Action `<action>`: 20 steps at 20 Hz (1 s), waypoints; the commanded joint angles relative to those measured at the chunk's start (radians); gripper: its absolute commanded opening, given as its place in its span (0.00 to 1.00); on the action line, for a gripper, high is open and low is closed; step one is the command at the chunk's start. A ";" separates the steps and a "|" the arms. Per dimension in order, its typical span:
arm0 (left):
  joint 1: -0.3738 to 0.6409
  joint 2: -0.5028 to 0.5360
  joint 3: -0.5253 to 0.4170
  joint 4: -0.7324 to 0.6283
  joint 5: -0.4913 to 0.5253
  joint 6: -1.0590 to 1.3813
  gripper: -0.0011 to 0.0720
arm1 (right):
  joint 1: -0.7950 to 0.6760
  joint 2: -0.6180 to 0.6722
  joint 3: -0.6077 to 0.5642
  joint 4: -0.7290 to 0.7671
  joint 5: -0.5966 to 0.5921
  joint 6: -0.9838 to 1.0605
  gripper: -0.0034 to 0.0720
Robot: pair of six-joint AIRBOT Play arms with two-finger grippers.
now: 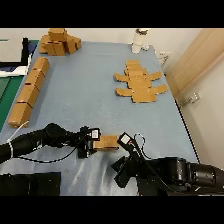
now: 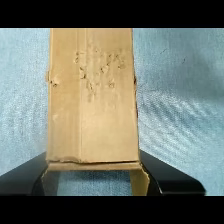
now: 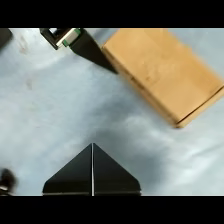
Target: Fold the box.
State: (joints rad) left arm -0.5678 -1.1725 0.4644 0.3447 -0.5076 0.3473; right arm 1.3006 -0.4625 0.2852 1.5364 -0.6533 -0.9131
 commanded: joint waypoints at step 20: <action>0.000 0.000 0.000 0.000 0.000 0.000 0.66 | -0.303 -0.211 -0.178 -0.022 0.675 0.576 0.05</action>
State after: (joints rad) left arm -0.5678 -1.1725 0.4644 0.3443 -0.5072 0.3462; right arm 0.9993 -0.6434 0.1074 1.5146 -0.0032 -0.3401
